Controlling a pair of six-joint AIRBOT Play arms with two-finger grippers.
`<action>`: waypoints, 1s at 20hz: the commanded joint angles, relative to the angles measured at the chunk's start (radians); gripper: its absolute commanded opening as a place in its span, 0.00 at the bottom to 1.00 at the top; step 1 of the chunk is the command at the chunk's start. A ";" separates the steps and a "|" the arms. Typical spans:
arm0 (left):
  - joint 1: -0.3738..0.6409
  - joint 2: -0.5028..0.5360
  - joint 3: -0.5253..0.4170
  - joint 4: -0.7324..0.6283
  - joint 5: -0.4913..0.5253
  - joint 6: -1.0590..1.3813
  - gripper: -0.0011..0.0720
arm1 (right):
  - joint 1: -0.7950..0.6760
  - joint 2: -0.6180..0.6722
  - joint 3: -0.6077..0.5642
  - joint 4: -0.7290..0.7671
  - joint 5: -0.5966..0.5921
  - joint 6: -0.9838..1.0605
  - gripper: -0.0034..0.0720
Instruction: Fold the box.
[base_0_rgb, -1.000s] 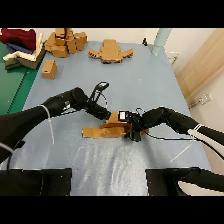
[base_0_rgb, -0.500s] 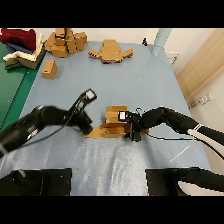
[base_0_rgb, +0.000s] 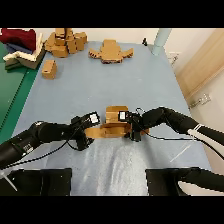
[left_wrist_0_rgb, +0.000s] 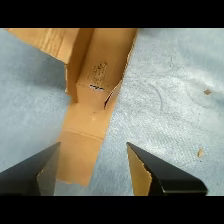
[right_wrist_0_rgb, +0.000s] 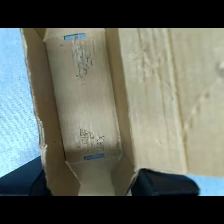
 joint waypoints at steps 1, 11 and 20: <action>0.034 -0.111 -0.004 -0.207 0.022 0.351 0.87 | 0.001 0.000 0.000 0.000 0.000 0.000 0.83; 0.064 -0.334 0.121 -0.457 0.051 0.610 0.87 | 0.001 0.000 0.000 0.000 0.000 0.000 0.83; 0.087 -0.341 0.128 -0.594 -0.027 0.750 0.63 | 0.001 0.000 0.000 0.000 0.000 0.000 0.83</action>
